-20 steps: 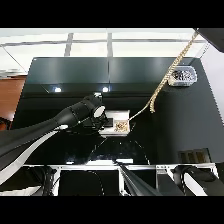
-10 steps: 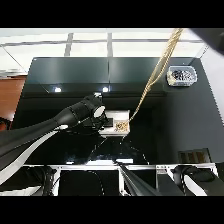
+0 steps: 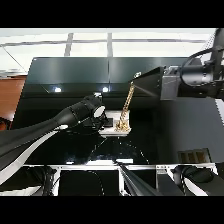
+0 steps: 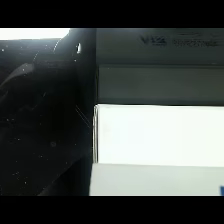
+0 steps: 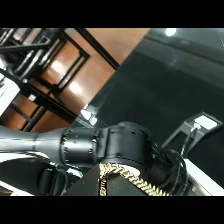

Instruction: Fold the box and place the chain.

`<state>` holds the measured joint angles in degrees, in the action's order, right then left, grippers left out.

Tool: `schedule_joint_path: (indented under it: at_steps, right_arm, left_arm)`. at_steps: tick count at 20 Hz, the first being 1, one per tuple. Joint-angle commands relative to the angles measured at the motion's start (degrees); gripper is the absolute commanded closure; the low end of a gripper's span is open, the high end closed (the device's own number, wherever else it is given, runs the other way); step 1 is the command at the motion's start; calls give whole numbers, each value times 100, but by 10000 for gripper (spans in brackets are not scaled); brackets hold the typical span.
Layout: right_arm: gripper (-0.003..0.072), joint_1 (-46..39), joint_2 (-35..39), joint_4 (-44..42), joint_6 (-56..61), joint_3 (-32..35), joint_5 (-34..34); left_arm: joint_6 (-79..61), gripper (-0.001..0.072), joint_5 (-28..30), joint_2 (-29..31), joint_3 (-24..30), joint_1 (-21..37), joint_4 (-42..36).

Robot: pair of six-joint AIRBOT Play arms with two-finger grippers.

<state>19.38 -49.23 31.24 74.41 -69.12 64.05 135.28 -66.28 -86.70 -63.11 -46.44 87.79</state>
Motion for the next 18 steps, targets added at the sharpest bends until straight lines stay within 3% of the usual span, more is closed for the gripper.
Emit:
schedule_joint_path:
  at_steps: [1, 4, 9, 14, 18]
  right_arm:
    - [672, 20, -4, 50, 42, 203, -243]
    - [671, -304, 2, -348, 20, 70, -249]
    - [671, -391, 4, -461, -138, -839, -417]
    - [672, -299, 2, -713, -229, -914, -437]
    - [671, -269, -50, -439, -210, -903, -188]
  left_arm:
    - [-2, 680, -2, -4, -4, 4, 2]
    - [-2, 680, -2, -4, -4, 4, 0]
    - [-4, 680, -17, -4, -4, 4, 2]
    - [-2, 680, -17, -4, -4, 4, 2]
    - [-2, 680, -17, -4, -4, 4, 2]
